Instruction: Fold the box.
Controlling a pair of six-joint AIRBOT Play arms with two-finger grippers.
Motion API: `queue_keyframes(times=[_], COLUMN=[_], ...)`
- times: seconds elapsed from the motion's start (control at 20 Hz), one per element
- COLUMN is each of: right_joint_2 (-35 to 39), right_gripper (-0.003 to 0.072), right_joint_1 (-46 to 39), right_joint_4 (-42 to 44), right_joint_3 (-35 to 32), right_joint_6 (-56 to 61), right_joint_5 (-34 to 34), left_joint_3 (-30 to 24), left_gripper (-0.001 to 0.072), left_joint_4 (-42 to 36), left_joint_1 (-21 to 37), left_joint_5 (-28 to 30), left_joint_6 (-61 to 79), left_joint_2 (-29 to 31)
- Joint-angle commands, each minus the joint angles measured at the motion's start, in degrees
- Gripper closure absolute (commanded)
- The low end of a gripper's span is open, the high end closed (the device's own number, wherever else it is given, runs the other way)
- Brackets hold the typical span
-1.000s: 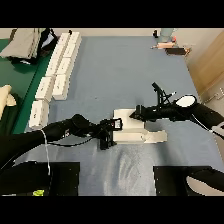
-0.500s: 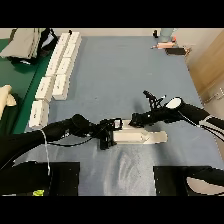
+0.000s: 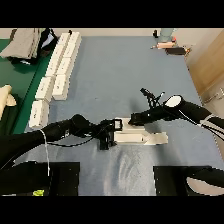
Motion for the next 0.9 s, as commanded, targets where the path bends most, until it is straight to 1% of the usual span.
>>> queue_keyframes(times=[0.0, 0.1, 0.25, 0.4, 0.55, 0.6, 0.65, 0.7, 0.75, 0.8, 0.85], right_joint_2=[5.44, 10.29, 18.01, 25.62, 32.46, 34.34, 35.71, 36.68, 37.18, 37.35, 37.22], right_gripper=[0.0686, 0.0686, 0.0685, 0.0685, 0.0684, 0.0576, 0.0403, 0.0250, 0.0154, 0.0114, 0.0113], right_joint_1=[-0.02, -0.02, 0.00, 0.04, 0.04, 0.04, 0.07, 0.07, 0.07, 0.07, 0.09], right_joint_4=[-1.27, -4.90, -10.45, -11.56, -13.20, -15.98, -18.51, -20.79, -23.37, -25.68, -28.17], right_joint_3=[1.86, 1.86, 1.81, 0.57, -3.43, -4.90, -6.29, -7.67, -8.85, -9.70, -10.38], right_joint_6=[-1.07, -1.03, -1.03, -4.39, -5.99, -5.99, -6.32, -8.17, -11.80, -15.76, -19.19], right_joint_5=[1.01, 2.23, 6.49, 13.05, 19.21, 20.65, 21.35, 21.75, 21.88, 21.77, 21.51], left_joint_3=[0.04, 0.04, 0.04, 0.04, 0.04, 0.04, 0.04, 0.04, 0.04, 0.04, 0.04], left_gripper=[0.0334, 0.0334, 0.0334, 0.0334, 0.0334, 0.0334, 0.0334, 0.0334, 0.0334, 0.0334, 0.0334], left_joint_4=[-0.07, -0.09, -0.07, -0.07, -0.07, -0.07, -0.09, -0.09, -0.07, -0.07, -0.07], left_joint_1=[0.02, 0.02, 0.02, 0.02, 0.02, 0.02, 0.02, 0.02, 0.02, 0.02, 0.02], left_joint_5=[0.17, 0.17, 0.17, 0.17, 0.17, 0.17, 0.17, 0.20, 0.17, 0.17, 0.17], left_joint_6=[-0.13, -0.13, -0.13, -0.13, -0.13, -0.13, -0.13, -0.13, -0.13, -0.13, -0.13], left_joint_2=[-0.02, -0.02, -0.02, -0.02, -0.02, -0.02, -0.02, -0.02, -0.02, -0.02, -0.02])
